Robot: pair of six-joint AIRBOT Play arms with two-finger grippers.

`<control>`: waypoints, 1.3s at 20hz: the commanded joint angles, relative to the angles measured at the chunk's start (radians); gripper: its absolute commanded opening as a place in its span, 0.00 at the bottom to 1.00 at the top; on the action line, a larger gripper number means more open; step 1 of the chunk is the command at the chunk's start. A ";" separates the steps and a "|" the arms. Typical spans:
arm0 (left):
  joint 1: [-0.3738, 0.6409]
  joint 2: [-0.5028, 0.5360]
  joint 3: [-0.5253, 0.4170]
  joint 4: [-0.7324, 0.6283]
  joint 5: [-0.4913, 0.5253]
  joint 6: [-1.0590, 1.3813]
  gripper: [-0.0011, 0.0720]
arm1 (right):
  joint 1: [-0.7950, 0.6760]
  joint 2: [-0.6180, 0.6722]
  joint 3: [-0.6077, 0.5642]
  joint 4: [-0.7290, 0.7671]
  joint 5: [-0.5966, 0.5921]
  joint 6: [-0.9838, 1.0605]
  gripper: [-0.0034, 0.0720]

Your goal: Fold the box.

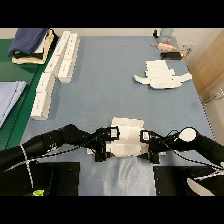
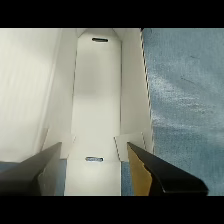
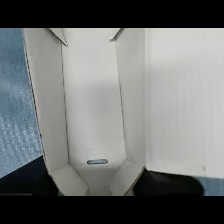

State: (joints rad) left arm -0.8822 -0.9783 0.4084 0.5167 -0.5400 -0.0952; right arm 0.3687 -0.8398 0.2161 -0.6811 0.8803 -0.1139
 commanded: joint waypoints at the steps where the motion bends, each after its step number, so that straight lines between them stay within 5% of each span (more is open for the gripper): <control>1: -0.003 0.000 0.000 0.005 0.005 -0.014 0.96 | 0.000 0.000 0.001 0.000 0.000 0.000 0.83; 3: 0.005 0.010 0.000 0.041 -0.021 -0.093 0.96 | 0.000 0.000 0.001 0.000 0.000 0.000 0.83; 4: 0.009 0.026 0.000 0.097 -0.046 -0.180 0.81 | 0.000 0.000 0.001 0.000 0.000 0.000 0.83; 6: 0.024 0.074 0.000 0.250 -0.124 -0.378 0.17 | 0.000 0.000 0.001 0.000 0.000 0.000 0.83; 7: 0.032 0.101 0.004 0.324 -0.169 -0.468 0.04 | 0.000 -0.001 0.001 0.000 0.000 0.000 0.83; 10: 0.072 0.200 0.056 0.475 -0.337 -0.794 0.04 | 0.000 0.000 0.001 0.000 0.000 0.000 0.83; 13: 0.133 0.312 0.107 0.555 -0.389 -1.122 0.04 | 0.000 -0.001 0.001 0.000 0.000 0.000 0.83; 16: 0.272 0.379 0.109 0.703 -0.462 -1.529 0.04 | 0.000 0.000 0.001 0.000 0.000 0.000 0.83; 18: 0.391 0.378 0.107 0.756 -0.560 -1.574 0.04 | 0.000 0.000 0.001 0.000 0.000 0.000 0.83; 22: 0.546 0.323 0.065 0.634 -0.602 -1.546 0.04 | 0.000 0.000 0.001 0.000 0.000 0.000 0.83; 26: 0.479 0.264 -0.034 0.425 -0.470 -1.467 0.04 | 0.000 0.000 0.001 0.000 0.000 0.000 0.83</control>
State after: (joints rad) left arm -0.3885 -0.6830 0.4297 1.0653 -1.0775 -1.5787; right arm 0.3687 -0.8398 0.2161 -0.6807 0.8806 -0.1139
